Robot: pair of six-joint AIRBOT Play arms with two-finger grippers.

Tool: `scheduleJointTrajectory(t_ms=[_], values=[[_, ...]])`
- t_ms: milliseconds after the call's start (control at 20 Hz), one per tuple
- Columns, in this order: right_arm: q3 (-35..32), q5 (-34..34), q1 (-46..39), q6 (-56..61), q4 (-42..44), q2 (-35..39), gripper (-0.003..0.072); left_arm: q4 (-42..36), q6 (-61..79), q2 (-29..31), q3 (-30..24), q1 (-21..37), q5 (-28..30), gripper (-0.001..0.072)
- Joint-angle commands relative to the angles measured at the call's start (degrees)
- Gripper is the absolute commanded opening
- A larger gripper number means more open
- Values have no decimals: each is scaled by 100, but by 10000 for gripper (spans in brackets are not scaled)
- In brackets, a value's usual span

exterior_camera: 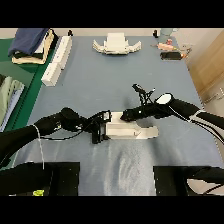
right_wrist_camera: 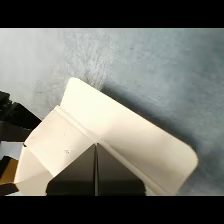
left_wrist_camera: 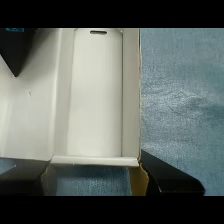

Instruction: Fold the box.

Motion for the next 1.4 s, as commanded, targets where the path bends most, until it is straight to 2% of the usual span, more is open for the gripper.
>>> scheduleJointTrajectory(t_ms=[0, 300, 450, 550, 700, 800, 900, 950, 1000, 1050, 1100, 1200, 1350], values=[[20, 87, 105, -229, -28, -184, 18, 2, 11, -4, 7, 0, 4, 444], [26, 103, 103, -315, -24, -55, 18, 2, 11, -4, 7, 0, 4, 444], [55, 168, 96, -365, -133, 402, 18, 2, 11, -4, 7, 0, 4, 444], [55, 221, 96, -365, -516, 866, 18, 2, 11, -4, 7, 0, 4, 444], [55, 896, 98, -358, -1224, 1624, 19, 2, 11, -4, 7, 0, 4, 444], [55, 1539, 101, -361, -1574, 2114, 63, 2, 11, -4, 7, 0, 4, 444], [37, 2181, 103, -417, -1937, 2533, 68, 2, 11, -4, 7, 0, 4, 444], [11, 2378, 103, -407, -2245, 2741, 198, 2, 11, -4, 7, 0, 4, 444], [-26, 2481, 103, -409, -2559, 2927, 362, 2, 11, -4, 7, 0, 4, 444], [-70, 2542, 103, -415, -2726, 3058, 454, 2, 11, -4, 7, 0, 4, 444], [-120, 2579, 103, -417, -2839, 3143, 482, 2, 11, -4, 7, 0, 4, 444], [-214, 2629, 103, -612, -3145, 3169, 482, 2, 11, -4, 7, 0, 4, 444], [-678, 2415, 103, -1860, -3598, 3154, 481, 2, 11, -4, 7, 0, 4, 444]])
